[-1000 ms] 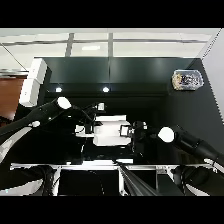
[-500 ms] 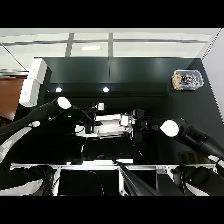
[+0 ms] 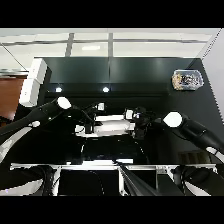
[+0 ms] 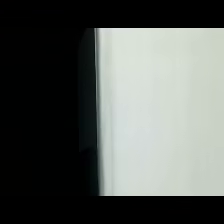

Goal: Fold the box and place the chain.

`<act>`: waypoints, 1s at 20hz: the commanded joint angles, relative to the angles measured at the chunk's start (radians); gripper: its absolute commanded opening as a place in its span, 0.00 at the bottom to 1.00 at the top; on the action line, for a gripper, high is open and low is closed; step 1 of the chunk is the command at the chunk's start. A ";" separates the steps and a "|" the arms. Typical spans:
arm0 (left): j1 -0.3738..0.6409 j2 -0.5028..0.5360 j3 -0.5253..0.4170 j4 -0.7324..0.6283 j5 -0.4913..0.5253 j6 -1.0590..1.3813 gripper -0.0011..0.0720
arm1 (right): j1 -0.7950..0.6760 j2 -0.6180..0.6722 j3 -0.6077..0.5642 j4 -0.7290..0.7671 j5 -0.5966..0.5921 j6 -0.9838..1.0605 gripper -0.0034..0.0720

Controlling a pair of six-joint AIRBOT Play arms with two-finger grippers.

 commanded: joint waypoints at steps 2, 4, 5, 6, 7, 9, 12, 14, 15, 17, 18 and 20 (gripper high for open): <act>0.000 0.000 0.000 0.000 0.000 0.000 0.06 | -0.009 -0.109 0.001 0.137 0.055 -0.222 0.98; 0.000 0.000 0.000 0.000 0.000 0.000 0.06 | -0.009 -0.158 0.001 0.137 0.054 -0.251 0.98; 0.000 0.000 0.000 0.000 0.000 0.000 0.06 | -0.009 -0.179 0.001 0.137 0.054 -0.265 0.98; 0.000 0.000 0.000 0.000 -0.001 0.000 0.06 | -0.009 -0.194 0.001 0.136 0.054 -0.267 0.98; 0.000 0.000 0.000 0.000 -0.001 0.000 0.06 | -0.009 -0.203 0.001 0.136 0.054 -0.272 0.98; 0.000 0.000 0.000 0.000 -0.003 0.000 0.06 | -0.010 -0.208 0.001 0.137 0.054 -0.277 0.98; 0.000 0.000 0.000 0.000 -0.004 0.000 0.06 | -0.009 -0.208 0.001 0.137 0.054 -0.277 0.98; 0.000 0.000 0.000 0.000 -0.004 0.000 0.06 | -0.009 -0.208 0.001 0.137 0.049 -0.276 0.98; 0.000 0.000 0.000 0.000 -0.004 0.000 0.06 | -0.009 -0.208 0.001 0.142 0.042 -0.274 0.98; 0.000 0.000 0.000 0.000 -0.004 0.000 0.06 | -0.009 -0.209 0.001 0.143 0.038 -0.271 0.98; 0.000 0.000 0.000 0.000 -0.004 0.000 0.06 | -0.009 -0.209 0.001 0.143 0.038 -0.271 0.98; 0.000 0.000 0.000 0.000 -0.004 0.000 0.06 | -0.009 -0.209 0.002 0.143 0.031 -0.265 0.98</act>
